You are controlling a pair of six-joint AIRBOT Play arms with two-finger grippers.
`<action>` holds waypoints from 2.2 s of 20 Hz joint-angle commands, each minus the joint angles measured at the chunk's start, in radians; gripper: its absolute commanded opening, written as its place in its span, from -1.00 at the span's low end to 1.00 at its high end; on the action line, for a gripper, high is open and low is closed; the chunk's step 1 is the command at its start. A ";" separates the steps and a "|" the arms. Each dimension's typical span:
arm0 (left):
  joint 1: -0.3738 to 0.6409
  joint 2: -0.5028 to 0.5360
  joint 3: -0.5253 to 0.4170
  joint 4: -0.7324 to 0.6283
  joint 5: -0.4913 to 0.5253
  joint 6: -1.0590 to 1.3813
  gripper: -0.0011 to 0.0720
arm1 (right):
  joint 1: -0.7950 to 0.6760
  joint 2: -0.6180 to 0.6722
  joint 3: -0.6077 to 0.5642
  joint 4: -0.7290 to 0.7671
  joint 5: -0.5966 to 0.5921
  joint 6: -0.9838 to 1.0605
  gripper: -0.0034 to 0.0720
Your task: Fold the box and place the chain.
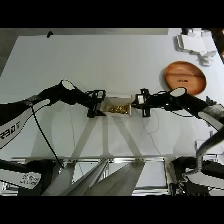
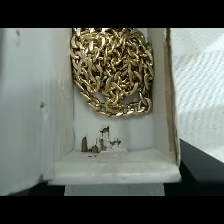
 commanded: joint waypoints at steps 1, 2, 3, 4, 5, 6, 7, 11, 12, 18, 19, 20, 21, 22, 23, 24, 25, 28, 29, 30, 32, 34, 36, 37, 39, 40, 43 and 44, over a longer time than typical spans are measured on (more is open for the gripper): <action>0.001 0.001 0.001 0.000 0.000 0.000 -0.76 | -0.001 0.040 0.000 -0.128 -0.087 0.166 -0.89; 0.001 0.001 0.001 0.000 0.000 0.000 -0.76 | -0.001 0.066 0.000 -0.173 -0.108 0.225 -0.89; 0.001 0.001 0.001 0.000 0.000 0.000 -0.76 | -0.001 0.099 0.000 -0.211 -0.113 0.282 -0.89; 0.001 0.001 0.001 0.000 0.000 0.000 -0.76 | -0.001 0.136 0.000 -0.233 -0.101 0.335 -0.89; 0.001 0.001 0.001 0.000 0.000 0.000 -0.76 | -0.001 0.172 0.000 -0.238 -0.079 0.383 -0.89; 0.001 0.001 0.001 0.000 0.000 0.000 -0.76 | -0.001 0.210 0.000 -0.240 -0.051 0.415 -0.89; 0.001 0.001 0.001 0.000 0.000 0.000 -0.76 | 0.000 0.248 0.000 -0.239 -0.007 0.436 -0.89; 0.001 0.001 0.001 0.000 0.000 0.000 -0.76 | 0.001 0.355 0.017 -0.223 0.198 0.555 -0.89; 0.001 0.001 0.001 0.000 0.000 0.000 -0.76 | 0.001 0.360 0.032 -0.210 0.244 0.581 -0.89; 0.001 0.001 0.001 0.000 0.000 0.000 -0.76 | 0.120 0.299 0.178 -0.186 0.280 0.722 -0.89; 0.001 0.001 0.001 0.000 0.000 0.000 -0.76 | 0.145 0.266 0.196 -0.186 0.277 0.736 -0.89; 0.001 0.001 0.001 0.000 0.000 0.000 -0.76 | 0.166 0.235 0.208 -0.187 0.268 0.737 -0.89; 0.001 0.001 0.001 0.000 0.000 0.000 -0.76 | 0.187 0.200 0.219 -0.187 0.249 0.739 -0.89; 0.001 0.001 0.001 0.000 0.000 0.000 -0.76 | 0.201 0.166 0.231 -0.187 0.241 0.739 -0.89; 0.001 0.001 0.001 0.000 0.000 0.000 -0.76 | 0.214 0.138 0.242 -0.186 0.235 0.740 -0.88; 0.001 0.001 0.001 0.000 0.000 0.000 -0.76 | 0.223 0.115 0.259 -0.186 0.251 0.772 -0.66; 0.001 0.001 0.001 0.000 0.000 0.000 -0.76 | 0.227 0.100 0.285 -0.187 0.285 0.823 -0.11; 0.001 0.001 0.001 0.000 0.000 0.000 -0.76 | 0.221 0.087 0.395 -0.246 0.399 0.926 -0.02; 0.001 0.001 0.001 0.000 0.000 0.000 -0.76 | 0.214 0.087 0.433 -0.259 0.418 0.943 -0.02; 0.001 0.001 0.001 0.000 0.000 0.000 -0.76 | 0.205 0.087 0.466 -0.258 0.413 0.964 -0.02; 0.001 0.001 0.001 0.000 0.000 0.000 -0.76 | 0.183 0.086 0.518 -0.259 0.370 0.978 -0.01; 0.001 0.001 0.001 0.000 0.000 0.000 -0.76 | 0.159 0.085 0.532 -0.261 0.303 0.980 -0.02; 0.001 0.001 0.001 0.000 0.000 0.000 -0.76 | 0.154 0.085 0.531 -0.300 0.325 1.036 -0.20; 0.001 0.001 0.001 0.000 0.000 0.000 -0.76 | 0.163 0.086 0.530 -0.346 0.369 1.079 -0.34; 0.001 0.001 0.001 0.000 0.000 0.000 -0.76 | 0.208 0.118 0.479 -0.465 0.384 1.171 -0.35; 0.001 0.001 0.001 0.000 0.000 0.000 -0.76 | 0.232 0.157 0.419 -0.508 0.361 1.195 -0.40; 0.001 0.001 0.001 0.000 0.000 0.000 -0.76 | 0.277 0.303 0.197 -0.550 0.266 1.220 -0.89; 0.001 0.001 0.001 0.000 0.000 0.000 -0.76 | 0.291 0.335 0.138 -0.542 0.258 1.255 -0.88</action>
